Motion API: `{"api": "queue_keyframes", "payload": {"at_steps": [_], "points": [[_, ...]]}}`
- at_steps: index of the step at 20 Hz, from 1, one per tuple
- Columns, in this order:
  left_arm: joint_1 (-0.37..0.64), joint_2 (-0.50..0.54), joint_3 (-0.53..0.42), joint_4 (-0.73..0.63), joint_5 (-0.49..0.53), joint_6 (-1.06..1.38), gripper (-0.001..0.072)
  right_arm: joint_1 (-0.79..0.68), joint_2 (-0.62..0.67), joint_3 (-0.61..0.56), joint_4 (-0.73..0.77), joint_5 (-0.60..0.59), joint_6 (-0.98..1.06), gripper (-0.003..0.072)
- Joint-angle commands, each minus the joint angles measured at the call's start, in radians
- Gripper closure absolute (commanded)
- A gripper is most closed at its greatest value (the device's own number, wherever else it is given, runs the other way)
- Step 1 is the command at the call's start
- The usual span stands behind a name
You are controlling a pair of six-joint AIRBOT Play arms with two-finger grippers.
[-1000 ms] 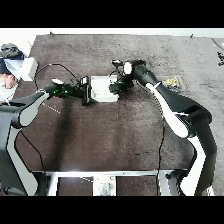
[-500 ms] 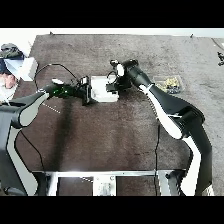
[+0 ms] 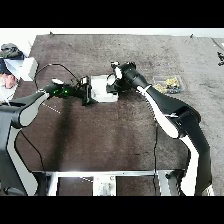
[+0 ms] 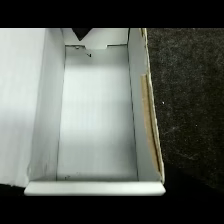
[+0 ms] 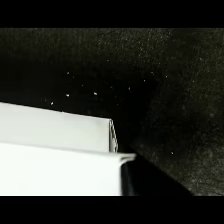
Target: Fold the box and place the chain.
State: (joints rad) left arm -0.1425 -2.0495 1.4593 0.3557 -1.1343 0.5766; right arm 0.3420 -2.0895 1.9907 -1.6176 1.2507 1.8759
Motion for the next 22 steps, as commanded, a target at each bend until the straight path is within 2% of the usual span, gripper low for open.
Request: {"api": "queue_keyframes", "payload": {"at_steps": [1,6,8,11,12,14,15,17,22], "points": [[0.000,-0.001,0.000,0.000,0.000,0.000,0.0435,0.002,-0.008,0.001,-0.009,-0.008,0.037,0.0467],[0.000,-0.001,0.000,0.000,0.000,0.000,0.0435,0.004,-0.019,0.001,-0.010,-0.008,0.045,0.0468],[0.000,-0.001,0.000,0.000,0.000,0.000,0.0435,0.003,-0.024,0.001,-0.010,-0.008,0.061,0.0567],[0.000,0.000,0.000,0.000,0.000,0.000,0.0435,0.006,-0.031,0.001,-0.010,-0.008,0.066,0.0573],[0.000,-0.001,0.000,0.000,0.000,0.000,0.0435,0.008,-0.030,0.002,-0.010,-0.009,0.066,0.0640],[0.000,-0.001,0.000,0.000,0.000,0.000,0.0435,0.008,-0.030,0.001,-0.010,-0.009,0.066,0.0638],[0.000,-0.001,0.000,0.000,0.000,0.000,0.0435,0.008,-0.029,0.001,-0.010,-0.009,0.067,0.0620],[0.000,-0.001,0.000,0.000,0.000,0.000,0.0435,0.008,-0.026,0.001,-0.010,-0.008,0.066,0.0314],[0.000,-0.001,0.000,0.000,0.000,0.000,0.0435,0.010,0.024,0.001,-0.009,0.005,0.053,0.0304]]}}
